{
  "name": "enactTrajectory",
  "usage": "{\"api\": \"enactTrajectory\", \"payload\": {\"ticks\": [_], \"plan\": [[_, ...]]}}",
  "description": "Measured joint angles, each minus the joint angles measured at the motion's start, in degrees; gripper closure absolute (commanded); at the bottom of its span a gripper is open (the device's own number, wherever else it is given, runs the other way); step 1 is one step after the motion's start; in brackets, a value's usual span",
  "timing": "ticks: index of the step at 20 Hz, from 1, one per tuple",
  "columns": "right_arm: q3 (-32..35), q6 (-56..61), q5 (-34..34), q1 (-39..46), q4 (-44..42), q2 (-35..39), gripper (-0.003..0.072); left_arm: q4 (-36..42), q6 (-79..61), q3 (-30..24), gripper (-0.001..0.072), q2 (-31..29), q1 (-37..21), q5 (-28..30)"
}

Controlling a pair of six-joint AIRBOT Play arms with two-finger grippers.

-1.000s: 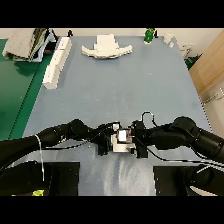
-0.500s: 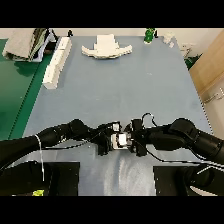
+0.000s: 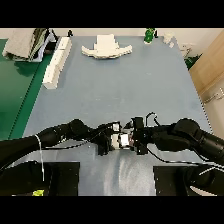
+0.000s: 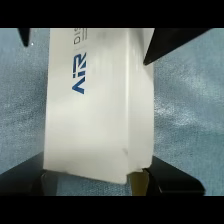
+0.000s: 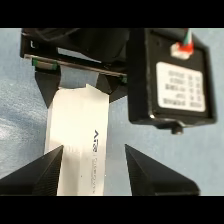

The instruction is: Fold the box.

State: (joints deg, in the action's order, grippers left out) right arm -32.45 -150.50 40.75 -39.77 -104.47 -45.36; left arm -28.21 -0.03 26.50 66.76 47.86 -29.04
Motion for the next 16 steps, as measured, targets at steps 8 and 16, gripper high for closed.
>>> {"api": "enactTrajectory", "payload": {"ticks": [8, 16], "plan": [[0.0, -0.1, -2.1, 0.0, 1.0, 0.1, 0.0159, 0.0, 0.0, 0.0, 0.0243, 0.0, 0.0, 0.0], [0.0, -0.1, -0.8, -0.3, -0.6, -2.1, 0.0342, 0.0, 0.0, 0.0, 0.0243, 0.0, 0.0, 0.0]]}}
